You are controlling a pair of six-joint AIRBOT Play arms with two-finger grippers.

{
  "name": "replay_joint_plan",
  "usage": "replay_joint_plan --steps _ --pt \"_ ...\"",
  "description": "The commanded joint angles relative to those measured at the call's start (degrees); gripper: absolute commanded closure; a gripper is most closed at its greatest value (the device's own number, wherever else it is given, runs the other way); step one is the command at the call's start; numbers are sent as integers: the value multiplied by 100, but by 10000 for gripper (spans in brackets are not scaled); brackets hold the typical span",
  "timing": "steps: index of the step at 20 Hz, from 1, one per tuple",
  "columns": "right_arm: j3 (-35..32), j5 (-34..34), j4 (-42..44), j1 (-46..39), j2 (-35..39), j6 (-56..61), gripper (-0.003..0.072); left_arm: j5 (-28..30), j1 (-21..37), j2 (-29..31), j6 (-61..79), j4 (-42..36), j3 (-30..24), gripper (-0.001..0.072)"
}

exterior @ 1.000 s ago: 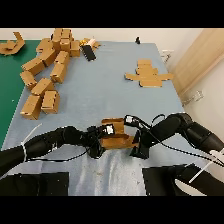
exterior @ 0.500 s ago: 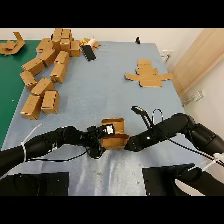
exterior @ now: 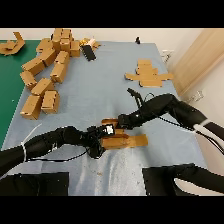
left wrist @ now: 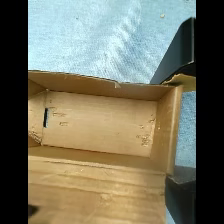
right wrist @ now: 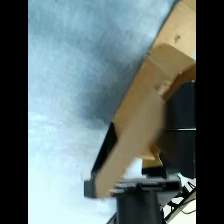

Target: Fold the box.

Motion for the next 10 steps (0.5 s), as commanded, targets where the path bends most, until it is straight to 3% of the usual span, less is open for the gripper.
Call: replay_joint_plan --steps 1,4,10 --pt "186 39 33 -55 -1019 -516 688 2 2 4 0 2 0 189" --pt "184 177 31 -55 -1394 -767 688 4 2 4 0 2 0 188" --pt "184 420 -57 -55 -1423 -833 688 2 2 4 0 2 0 189"
